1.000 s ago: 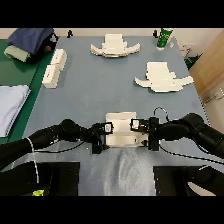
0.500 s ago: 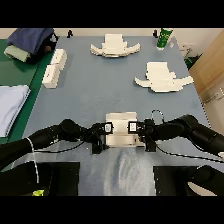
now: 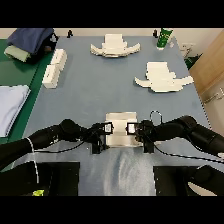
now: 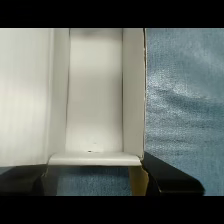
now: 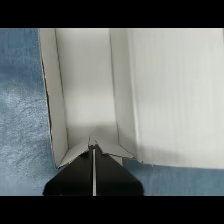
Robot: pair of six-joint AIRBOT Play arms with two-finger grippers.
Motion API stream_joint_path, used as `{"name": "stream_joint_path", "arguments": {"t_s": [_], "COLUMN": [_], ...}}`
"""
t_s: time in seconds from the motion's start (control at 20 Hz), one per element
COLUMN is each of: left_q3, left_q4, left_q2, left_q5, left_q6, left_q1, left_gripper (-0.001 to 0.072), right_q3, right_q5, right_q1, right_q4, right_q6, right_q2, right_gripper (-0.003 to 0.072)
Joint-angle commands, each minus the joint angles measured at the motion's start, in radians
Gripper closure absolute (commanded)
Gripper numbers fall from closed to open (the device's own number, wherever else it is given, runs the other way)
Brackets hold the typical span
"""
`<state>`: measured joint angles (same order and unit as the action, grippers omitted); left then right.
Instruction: Fold the box.
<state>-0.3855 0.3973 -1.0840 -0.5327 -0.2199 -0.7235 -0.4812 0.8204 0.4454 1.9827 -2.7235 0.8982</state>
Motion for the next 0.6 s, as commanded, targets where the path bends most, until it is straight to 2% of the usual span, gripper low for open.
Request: {"name": "stream_joint_path", "arguments": {"t_s": [0.0, 0.05, 0.1, 0.15, 0.4, 0.5, 0.55], "left_q3": [-0.001, -0.001, -0.001, -0.001, -0.001, -0.001, -0.001], "left_q4": [0.000, 0.000, 0.000, 0.000, 0.000, 0.000, 0.000], "left_q2": [0.000, -0.001, 0.000, 0.000, -0.001, 0.000, 0.000], "left_q5": [0.000, 0.000, 0.000, 0.000, 0.000, 0.000, 0.000], "left_q6": [0.000, 0.000, 0.000, 0.000, 0.000, 0.000, 0.000], "left_q1": [0.000, 0.000, 0.000, 0.000, 0.000, 0.000, 0.000], "left_gripper": [0.0246, 0.0246, 0.0245, 0.0246, 0.0245, 0.0246, 0.0246], "right_q3": [0.000, 0.000, 0.000, 0.000, 0.000, 0.000, 0.000], "right_q5": [-0.031, -0.031, -0.031, -0.033, -0.036, -0.019, 0.002], "right_q1": [0.023, 0.024, 0.024, 0.024, 0.024, 0.024, 0.023], "right_q4": [0.011, 0.019, 0.037, 0.051, 0.050, 0.029, 0.007], "right_q6": [-0.018, -0.018, -0.019, -0.019, -0.018, -0.017, 0.006], "right_q2": [0.006, 0.017, 0.029, 0.040, 0.045, 0.034, 0.021], "right_gripper": [0.0604, 0.0385, 0.0116, 0.0020, 0.0021, 0.0053, 0.0195]}}
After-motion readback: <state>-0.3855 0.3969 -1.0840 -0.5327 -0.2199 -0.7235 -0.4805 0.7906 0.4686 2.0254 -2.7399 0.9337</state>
